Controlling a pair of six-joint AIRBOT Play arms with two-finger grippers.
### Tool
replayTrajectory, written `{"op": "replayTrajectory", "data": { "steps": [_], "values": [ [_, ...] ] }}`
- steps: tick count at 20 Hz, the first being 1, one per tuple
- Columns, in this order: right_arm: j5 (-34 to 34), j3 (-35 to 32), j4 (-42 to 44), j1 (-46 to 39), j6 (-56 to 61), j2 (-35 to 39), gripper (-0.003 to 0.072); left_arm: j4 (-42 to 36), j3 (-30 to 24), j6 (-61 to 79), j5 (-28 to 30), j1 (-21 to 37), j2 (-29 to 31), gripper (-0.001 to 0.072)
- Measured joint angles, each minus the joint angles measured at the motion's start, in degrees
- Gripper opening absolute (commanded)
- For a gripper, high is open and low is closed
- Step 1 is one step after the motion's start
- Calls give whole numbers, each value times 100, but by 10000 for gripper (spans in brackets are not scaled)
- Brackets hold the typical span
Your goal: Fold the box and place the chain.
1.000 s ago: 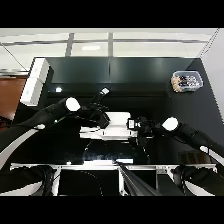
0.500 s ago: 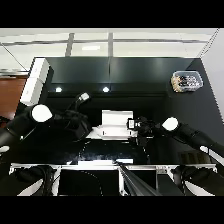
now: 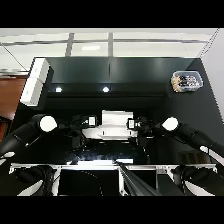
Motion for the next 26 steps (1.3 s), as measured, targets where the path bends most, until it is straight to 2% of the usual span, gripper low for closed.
{"op": "replayTrajectory", "data": {
  "steps": [3, 9, 11, 13, 24, 26],
  "values": [
    [0, -2, -2, 0, 0, 0, 474, -610, -7, 409, 315, -68, -223, 686],
    [0, -2, 0, 0, 0, 0, 474, -1276, 61, 855, 297, -164, -599, 646],
    [0, -2, -2, 0, 0, 0, 474, -1397, 90, 918, 317, -223, -704, 457],
    [2, -2, 0, 0, 0, 0, 475, -1478, 107, 962, 389, -286, -772, 336],
    [7, 0, -2, 0, 0, 0, 474, -1823, 164, 1016, 509, -354, -848, 327],
    [7, 0, -4, 0, -2, 0, 474, -2050, 166, 1014, 595, -354, -876, 264]
  ]
}}
